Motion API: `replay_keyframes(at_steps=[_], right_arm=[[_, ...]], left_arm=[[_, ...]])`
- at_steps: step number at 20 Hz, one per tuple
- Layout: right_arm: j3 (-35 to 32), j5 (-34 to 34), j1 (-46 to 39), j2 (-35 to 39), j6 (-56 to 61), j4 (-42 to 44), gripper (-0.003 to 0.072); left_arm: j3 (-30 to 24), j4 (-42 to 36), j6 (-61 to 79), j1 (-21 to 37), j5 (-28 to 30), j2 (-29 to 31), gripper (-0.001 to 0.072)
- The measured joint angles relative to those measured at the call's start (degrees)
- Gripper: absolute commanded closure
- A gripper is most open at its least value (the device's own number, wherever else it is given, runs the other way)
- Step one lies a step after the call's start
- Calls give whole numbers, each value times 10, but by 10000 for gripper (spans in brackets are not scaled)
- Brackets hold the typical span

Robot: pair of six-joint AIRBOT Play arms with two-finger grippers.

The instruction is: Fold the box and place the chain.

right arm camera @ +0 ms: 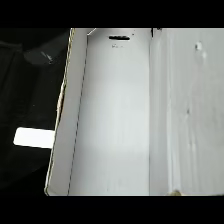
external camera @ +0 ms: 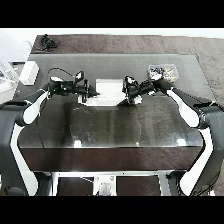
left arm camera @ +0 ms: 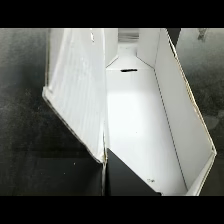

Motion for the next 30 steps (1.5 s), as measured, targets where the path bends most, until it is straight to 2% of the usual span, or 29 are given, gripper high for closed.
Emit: replay_keyframes(at_steps=[12, 13, 14, 30], right_arm=[[0, -2, 3, -3, -3, 1, 48], [0, -2, 3, -3, -3, 1, 59], [0, -2, 3, -3, -3, 1, 103], [0, -2, 3, -3, -3, 1, 103]], left_arm=[[0, 0, 0, 0, 0, 0, 689], [0, 0, 0, 0, 0, 0, 689], [0, 0, 0, 0, 0, 0, 690], [0, 0, 0, 0, 0, 0, 690]])
